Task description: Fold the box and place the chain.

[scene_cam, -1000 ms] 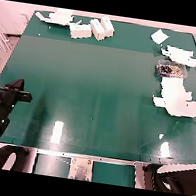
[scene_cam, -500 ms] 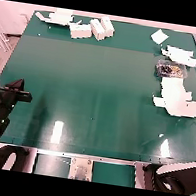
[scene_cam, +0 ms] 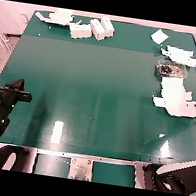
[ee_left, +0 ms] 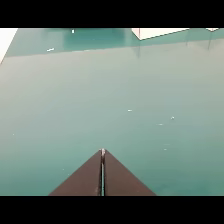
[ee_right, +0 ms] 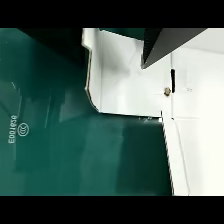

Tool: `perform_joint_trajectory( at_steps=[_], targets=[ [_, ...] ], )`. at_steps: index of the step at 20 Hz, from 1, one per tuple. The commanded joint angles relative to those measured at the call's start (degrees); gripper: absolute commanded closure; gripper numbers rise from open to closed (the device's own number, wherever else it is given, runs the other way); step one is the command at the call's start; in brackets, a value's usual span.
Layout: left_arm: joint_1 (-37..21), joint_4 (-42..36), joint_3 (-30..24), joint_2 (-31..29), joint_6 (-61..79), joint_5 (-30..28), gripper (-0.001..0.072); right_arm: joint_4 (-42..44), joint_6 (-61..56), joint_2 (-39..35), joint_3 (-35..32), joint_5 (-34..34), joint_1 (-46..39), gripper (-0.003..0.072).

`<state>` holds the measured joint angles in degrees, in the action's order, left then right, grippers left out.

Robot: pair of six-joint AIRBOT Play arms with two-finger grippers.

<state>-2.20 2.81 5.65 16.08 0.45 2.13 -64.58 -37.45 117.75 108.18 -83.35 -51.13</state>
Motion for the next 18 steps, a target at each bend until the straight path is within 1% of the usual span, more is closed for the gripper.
perform_joint_trajectory(
  at_steps=[1, 3, 4, 5, 6, 7, 9, 10, 12, 13, 14, 15, 16, 18],
  targets=[
    [0.0, 0.0, 0.0, 0.0, 0.0, 0.0, 0.069, 0.1, 2.0, 0.3, 0.1, -0.7, 0.0, 0.0264],
    [0.0, 0.0, 0.0, 0.0, 0.0, 0.0, 0.069, 0.1, 2.4, 0.3, 0.1, -0.7, 0.0, 0.0277],
    [0.0, 0.0, 0.0, 0.0, 0.0, 0.0, 0.069, 0.1, 3.0, 0.3, 0.1, -0.7, 0.0, 0.0294],
    [0.0, 0.0, 0.0, 0.0, 0.0, 0.0, 0.069, 0.1, 3.1, 0.3, 0.1, -0.7, 0.0, 0.0329],
    [0.0, 0.0, 0.0, 0.0, 0.0, 0.0, 0.069, 0.1, 3.6, 0.4, 0.1, -0.7, 0.0, 0.0333],
    [0.0, 0.0, 0.0, 0.0, 0.0, 0.0, 0.069, 0.5, 3.7, 0.5, 0.1, -0.8, 0.0, 0.0381],
    [0.0, 0.0, 0.0, 0.0, 0.0, 0.0, 0.069, 1.5, 3.7, 0.9, 0.1, -0.8, 0.0, 0.0451],
    [0.0, 0.0, 0.0, 0.0, 0.0, 0.0, 0.069, 1.9, 3.7, 1.1, 0.0, -1.2, 0.0, 0.0501],
    [0.0, 0.0, 0.0, 0.0, 0.0, 0.0, 0.069, 2.2, 5.0, 1.4, 0.0, -2.1, 0.0, 0.0548],
    [0.0, 0.0, 0.0, 0.0, 0.0, 0.0, 0.069, 2.2, 5.1, 1.4, 0.0, -3.2, 0.0, 0.0551],
    [0.0, 0.0, 0.0, 0.0, 0.0, 0.0, 0.069, 2.2, 5.7, 1.4, 0.0, -4.2, 0.0, 0.059],
    [0.0, 0.0, 0.0, 0.0, 0.0, 0.0, 0.069, 2.2, 6.8, 1.4, 0.1, -5.1, 0.0, 0.0656],
    [0.0, 0.0, 0.0, 0.0, 0.0, 0.0, 0.069, 2.2, 6.7, 1.4, 0.1, -5.5, 0.0, 0.0679],
    [0.0, 0.0, 0.0, 0.0, 0.0, 0.0, 0.069, 2.9, 6.7, 1.4, 0.1, -7.6, 0.0, 0.0679]
  ],
)
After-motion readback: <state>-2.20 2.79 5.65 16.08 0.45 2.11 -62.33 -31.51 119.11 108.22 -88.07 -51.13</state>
